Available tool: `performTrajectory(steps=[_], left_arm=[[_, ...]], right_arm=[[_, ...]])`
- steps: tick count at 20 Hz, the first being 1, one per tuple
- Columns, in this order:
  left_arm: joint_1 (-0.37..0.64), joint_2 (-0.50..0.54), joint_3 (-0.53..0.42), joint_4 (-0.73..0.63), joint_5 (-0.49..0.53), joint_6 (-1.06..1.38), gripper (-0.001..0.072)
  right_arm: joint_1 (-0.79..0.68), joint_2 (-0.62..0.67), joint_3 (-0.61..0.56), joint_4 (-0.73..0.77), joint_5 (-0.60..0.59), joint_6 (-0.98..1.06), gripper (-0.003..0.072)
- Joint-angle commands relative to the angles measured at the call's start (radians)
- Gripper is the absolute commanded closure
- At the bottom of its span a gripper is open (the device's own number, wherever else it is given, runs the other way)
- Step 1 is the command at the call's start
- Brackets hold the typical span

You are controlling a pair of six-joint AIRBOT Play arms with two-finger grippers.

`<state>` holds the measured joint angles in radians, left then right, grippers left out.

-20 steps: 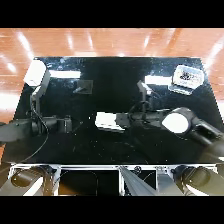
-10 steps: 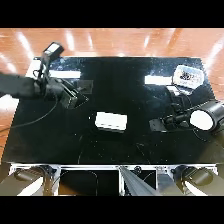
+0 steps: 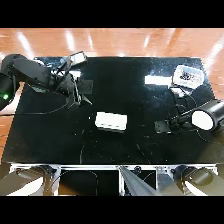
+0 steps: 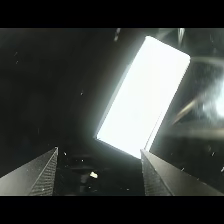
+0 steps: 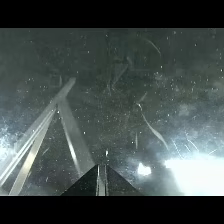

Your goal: Fold the box and place the chain.

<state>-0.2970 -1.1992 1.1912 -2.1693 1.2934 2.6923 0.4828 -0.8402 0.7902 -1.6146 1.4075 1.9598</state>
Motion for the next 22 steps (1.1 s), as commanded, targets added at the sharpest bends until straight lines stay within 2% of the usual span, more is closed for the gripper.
performTrajectory(steps=[1,5,9,11,16,18,22], left_arm=[[-0.015,-0.021,-0.002,0.01,-0.004,0.212,0.0077],[-0.031,-0.042,-0.065,0.011,-0.044,0.261,0.0075],[-0.066,-0.045,-0.175,0.014,-0.242,0.311,0.0072],[-0.07,-0.047,-0.212,0.011,-0.285,0.311,0.0074],[-0.126,-0.086,-0.227,-0.003,-0.322,0.311,0.0094],[-0.158,-0.112,-0.226,-0.016,-0.322,0.311,0.0157],[-0.159,-0.114,-0.216,-0.031,-0.269,0.311,0.0141]], right_arm=[[-0.001,0.0,0.0,-0.026,0.004,0.005,0.0617],[-0.001,0.0,0.0,-0.063,0.002,0.01,0.0617],[-0.003,0.0,0.0,-0.103,-0.035,0.013,0.0617],[-0.003,0.0,0.0,-0.119,-0.07,0.013,0.0617],[-0.003,-0.004,0.0,-0.132,-0.117,0.013,0.0617],[-0.003,-0.004,0.0,-0.133,-0.116,0.013,0.0617],[-0.003,-0.004,0.0,-0.132,-0.118,0.013,0.0617]])
